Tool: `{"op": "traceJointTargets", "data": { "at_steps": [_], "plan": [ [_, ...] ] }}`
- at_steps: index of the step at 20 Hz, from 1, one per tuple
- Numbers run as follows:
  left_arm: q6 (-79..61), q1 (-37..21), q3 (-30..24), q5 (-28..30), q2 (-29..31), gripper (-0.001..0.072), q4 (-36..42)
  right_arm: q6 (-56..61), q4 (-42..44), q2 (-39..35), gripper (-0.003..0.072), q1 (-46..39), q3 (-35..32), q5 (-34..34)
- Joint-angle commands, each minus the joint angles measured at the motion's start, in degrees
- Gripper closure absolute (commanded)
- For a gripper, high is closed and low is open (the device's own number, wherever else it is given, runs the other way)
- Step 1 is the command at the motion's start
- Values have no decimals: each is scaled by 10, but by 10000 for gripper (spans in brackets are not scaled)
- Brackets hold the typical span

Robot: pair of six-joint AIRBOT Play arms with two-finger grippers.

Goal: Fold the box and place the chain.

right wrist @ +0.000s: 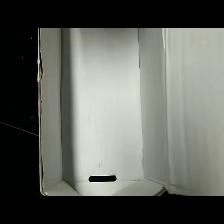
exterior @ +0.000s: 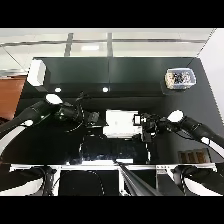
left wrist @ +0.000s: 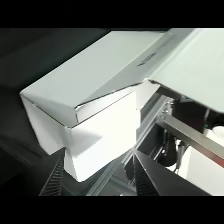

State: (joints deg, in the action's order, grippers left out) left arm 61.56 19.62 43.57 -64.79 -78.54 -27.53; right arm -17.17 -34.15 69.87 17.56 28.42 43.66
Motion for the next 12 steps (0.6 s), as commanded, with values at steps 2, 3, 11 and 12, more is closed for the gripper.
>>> {"op": "traceJointTargets", "data": {
  "at_steps": [2,3,11,12],
  "plan": [
    [77,30,25,23,0,225,-40,0,0,0,592,0,0,0],
    [93,36,30,26,0,225,-50,0,0,0,591,0,0,0],
    [258,97,56,77,0,225,-168,0,0,0,591,0,0,0],
    [268,104,57,90,0,225,-168,0,0,0,591,0,0,0]
  ]
}}
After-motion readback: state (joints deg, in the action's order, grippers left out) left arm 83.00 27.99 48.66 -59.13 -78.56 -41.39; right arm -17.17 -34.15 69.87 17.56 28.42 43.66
